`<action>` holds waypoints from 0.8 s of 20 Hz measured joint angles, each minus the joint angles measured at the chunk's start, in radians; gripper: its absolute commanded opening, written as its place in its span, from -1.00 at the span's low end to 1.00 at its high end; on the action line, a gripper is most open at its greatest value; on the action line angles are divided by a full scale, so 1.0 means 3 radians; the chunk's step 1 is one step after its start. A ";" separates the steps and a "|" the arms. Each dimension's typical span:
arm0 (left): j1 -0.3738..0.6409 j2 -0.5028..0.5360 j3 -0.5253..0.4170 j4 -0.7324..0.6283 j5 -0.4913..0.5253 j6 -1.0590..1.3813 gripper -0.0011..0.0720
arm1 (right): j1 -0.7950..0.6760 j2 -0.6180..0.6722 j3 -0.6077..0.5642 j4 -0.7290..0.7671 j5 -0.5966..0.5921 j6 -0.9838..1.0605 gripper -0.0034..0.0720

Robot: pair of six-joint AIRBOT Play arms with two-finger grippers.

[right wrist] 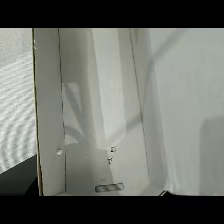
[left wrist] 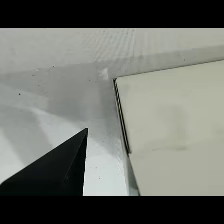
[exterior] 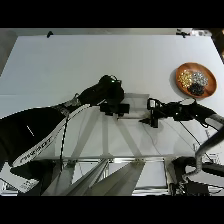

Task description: Fold the box and place the chain.

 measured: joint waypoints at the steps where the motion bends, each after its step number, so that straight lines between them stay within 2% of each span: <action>1: 0.0000 -0.0003 0.0004 0.0004 0.0004 0.0000 0.00 | 0.0000 0.0000 0.0000 0.0001 0.0001 0.0000 -0.02; 5: -0.0001 -0.0005 0.0015 0.0008 -0.0025 -0.0004 -0.04 | 0.0000 0.0000 0.0000 0.0000 0.0000 0.0000 -0.02; 8: -0.0028 -0.0013 0.0017 0.0009 -0.0093 -0.0031 -0.34 | 0.0000 0.0000 0.0000 0.0001 0.0000 0.0000 -0.02; 9: -0.0039 -0.0018 0.0018 0.0009 -0.0111 -0.0058 -0.67 | 0.0000 0.0000 0.0000 0.0000 0.0000 0.0000 -0.02; 10: -0.0055 -0.0022 0.0018 0.0010 -0.0131 -0.0071 -0.78 | 0.0000 0.0000 0.0000 0.0001 0.0000 0.0000 -0.02; 13: -0.0108 -0.0027 0.0019 0.0053 -0.0161 -0.0144 -0.84 | 0.0000 0.0000 0.0000 0.0001 0.0000 0.0000 -0.02; 14: -0.0127 -0.0034 0.0019 0.0058 -0.0169 -0.0191 -0.96 | 0.0000 0.0000 0.0000 0.0001 0.0000 0.0000 -0.02; 16: -0.0161 -0.0047 0.0020 0.0064 -0.0175 -0.0275 -0.96 | 0.0000 0.0000 0.0000 0.0000 0.0001 0.0000 -0.02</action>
